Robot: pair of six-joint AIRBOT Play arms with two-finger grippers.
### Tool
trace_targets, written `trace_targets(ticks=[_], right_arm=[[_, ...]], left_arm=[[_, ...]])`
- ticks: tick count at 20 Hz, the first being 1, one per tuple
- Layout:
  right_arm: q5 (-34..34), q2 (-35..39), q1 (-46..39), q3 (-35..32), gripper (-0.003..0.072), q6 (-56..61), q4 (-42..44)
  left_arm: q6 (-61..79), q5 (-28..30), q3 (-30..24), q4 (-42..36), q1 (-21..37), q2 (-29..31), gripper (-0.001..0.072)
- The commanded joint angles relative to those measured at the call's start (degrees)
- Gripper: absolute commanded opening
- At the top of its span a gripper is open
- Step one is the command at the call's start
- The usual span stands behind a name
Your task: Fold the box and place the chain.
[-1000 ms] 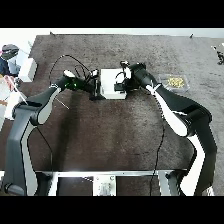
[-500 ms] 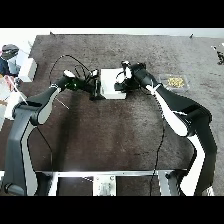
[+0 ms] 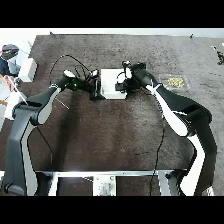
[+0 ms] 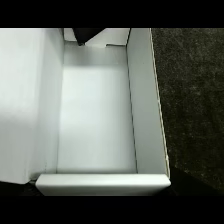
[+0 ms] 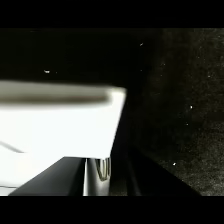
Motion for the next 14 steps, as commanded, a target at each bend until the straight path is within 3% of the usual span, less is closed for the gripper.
trace_targets(ticks=[1,3,9,14], right_arm=[[-0.28,0.50,0.02,-0.02,0.0502,-0.44,0.74],[-0.33,1.36,0.02,-0.02,0.0438,-0.68,0.92],[-0.42,4.72,-0.07,0.00,0.0439,-8.00,1.33],[-2.49,12.74,-4.44,0.00,0.0438,-20.33,1.31]], left_arm=[[0.00,0.07,-0.02,0.00,0.04,-0.02,0.0467],[0.00,0.07,-0.02,0.00,0.04,-0.02,0.0467],[0.00,0.07,-0.02,0.00,0.04,-0.02,0.0467],[0.00,0.07,-0.02,0.00,0.04,-0.02,0.0467]])
